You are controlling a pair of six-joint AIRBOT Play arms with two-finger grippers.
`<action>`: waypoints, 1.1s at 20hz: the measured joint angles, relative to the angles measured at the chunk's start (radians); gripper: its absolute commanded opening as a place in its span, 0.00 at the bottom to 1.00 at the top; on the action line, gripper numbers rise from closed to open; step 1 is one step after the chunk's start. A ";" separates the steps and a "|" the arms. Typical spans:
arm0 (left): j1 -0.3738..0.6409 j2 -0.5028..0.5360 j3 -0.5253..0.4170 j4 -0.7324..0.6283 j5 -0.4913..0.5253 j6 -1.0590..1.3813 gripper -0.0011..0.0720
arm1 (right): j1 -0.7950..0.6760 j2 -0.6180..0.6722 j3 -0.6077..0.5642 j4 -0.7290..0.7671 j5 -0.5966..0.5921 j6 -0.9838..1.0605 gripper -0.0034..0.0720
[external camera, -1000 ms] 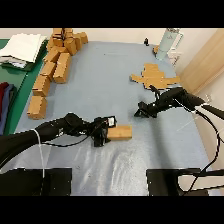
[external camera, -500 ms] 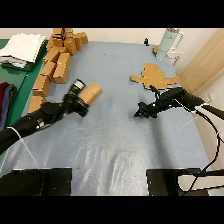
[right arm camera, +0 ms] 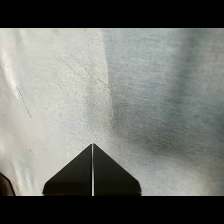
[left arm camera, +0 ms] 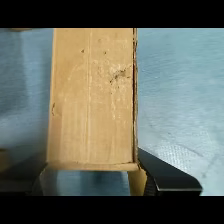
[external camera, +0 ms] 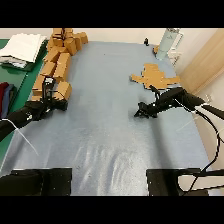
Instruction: Fold the box.
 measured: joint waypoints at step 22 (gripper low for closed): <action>0.100 -0.114 0.143 0.004 -0.035 -0.005 0.97 | 0.000 0.000 0.000 -0.011 0.000 0.000 0.05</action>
